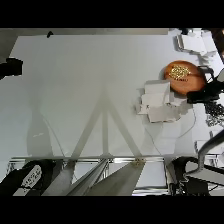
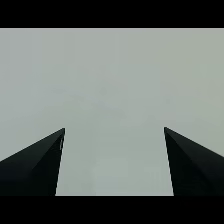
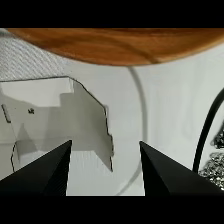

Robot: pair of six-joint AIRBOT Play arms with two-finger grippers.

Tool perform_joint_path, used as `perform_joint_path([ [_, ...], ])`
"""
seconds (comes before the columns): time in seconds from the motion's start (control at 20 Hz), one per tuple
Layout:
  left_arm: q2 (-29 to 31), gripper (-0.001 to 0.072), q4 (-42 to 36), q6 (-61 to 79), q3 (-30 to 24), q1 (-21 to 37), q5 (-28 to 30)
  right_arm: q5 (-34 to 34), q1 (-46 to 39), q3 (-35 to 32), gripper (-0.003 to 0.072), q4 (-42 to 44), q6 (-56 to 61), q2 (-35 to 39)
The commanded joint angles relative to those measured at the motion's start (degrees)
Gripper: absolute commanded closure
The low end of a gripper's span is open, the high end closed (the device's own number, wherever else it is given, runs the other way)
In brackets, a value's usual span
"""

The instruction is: Fold the box and place the chain.

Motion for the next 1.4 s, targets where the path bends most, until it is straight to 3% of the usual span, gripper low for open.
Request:
perform_joint_path([
  [0.0,0.02,0.0016,0.02,0.0,0.04,-0.04,0.0,2.34,-0.09,2.14,0.0252,0.72,-0.68,-5.57],
  [0.05,0.02,0.0016,0.02,0.0,0.04,-0.04,0.0,2.4,-0.09,2.14,0.0267,0.83,-0.7,-6.64],
  [0.15,0.02,0.0016,0.02,0.0,0.04,-0.04,0.0,2.36,-0.09,2.14,0.0463,1.73,-2.84,-7.3],
  [0.25,0.02,0.0016,0.02,0.0,0.04,-0.04,0.0,2.75,-0.09,2.14,0.0561,1.99,-5.4,-7.26],
  [0.3,0.02,0.0016,0.02,0.0,0.04,-0.04,0.0,3.48,-0.09,2.14,0.0677,1.99,-6.51,-7.26],
  [0.45,0.02,0.0016,0.02,0.0,0.04,-0.04,0.0,9.57,-0.09,2.14,0.0674,4.26,-13.57,-7.19],
  [0.55,0.02,0.0016,0.02,0.0,0.04,-0.04,0.0,13.68,-0.09,2.1,0.0675,10.73,-17.51,-6.58],
  [0.7,0.02,0.0016,0.02,0.0,0.04,-0.04,0.0,12.09,0.02,0.39,0.0676,23.8,-21.84,-3.67],
  [1.1,0.02,0.0016,0.02,0.0,0.04,-0.04,0.0,-11.91,10.64,-21.7,0.0677,51.91,-35.28,16.02],
  [1.2,0.02,0.0016,0.02,0.0,0.04,-0.04,0.0,-20.33,16.11,-25.59,0.0677,57.07,-36.68,19.56],
  [1.35,0.02,0.0016,0.02,0.0,0.04,-0.04,0.02,-31.41,25.83,-27.76,0.0677,58.14,-36.63,20.0],
])
